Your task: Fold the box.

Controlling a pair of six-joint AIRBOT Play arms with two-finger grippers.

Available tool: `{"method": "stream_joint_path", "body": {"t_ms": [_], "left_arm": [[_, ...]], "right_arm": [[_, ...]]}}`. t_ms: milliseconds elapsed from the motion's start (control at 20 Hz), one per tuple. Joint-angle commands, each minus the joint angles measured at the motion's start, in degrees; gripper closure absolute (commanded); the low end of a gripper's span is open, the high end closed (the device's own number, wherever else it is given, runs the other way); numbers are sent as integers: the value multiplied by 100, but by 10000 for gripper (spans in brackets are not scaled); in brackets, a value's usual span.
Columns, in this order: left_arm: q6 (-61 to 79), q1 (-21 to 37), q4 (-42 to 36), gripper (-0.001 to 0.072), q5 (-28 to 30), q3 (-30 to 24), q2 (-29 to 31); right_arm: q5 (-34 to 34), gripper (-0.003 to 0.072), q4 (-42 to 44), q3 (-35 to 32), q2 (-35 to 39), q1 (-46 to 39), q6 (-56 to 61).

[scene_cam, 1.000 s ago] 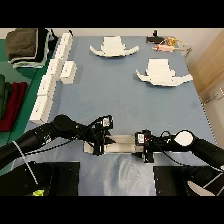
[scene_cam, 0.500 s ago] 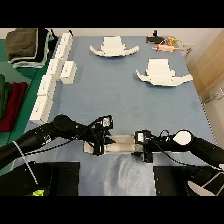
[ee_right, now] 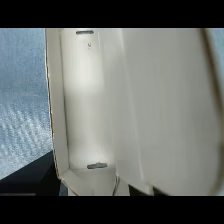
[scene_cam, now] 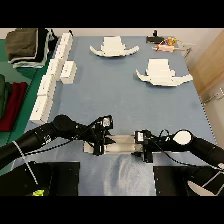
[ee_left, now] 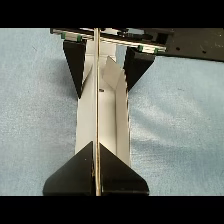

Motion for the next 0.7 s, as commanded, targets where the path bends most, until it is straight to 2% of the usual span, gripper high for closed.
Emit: {"method": "stream_joint_path", "body": {"t_ms": [0,150,250,650], "left_arm": [[2,0,0,694,2,2,4],[2,2,0,693,2,2,4],[2,0,0,693,2,2,4],[2,0,0,694,2,2,4]], "right_arm": [[24,182,-177,-4,-7,4,0],[22,159,-179,-7,-7,4,20],[11,88,-177,-28,-4,4,61],[-20,93,131,-85,9,7,57]]}}
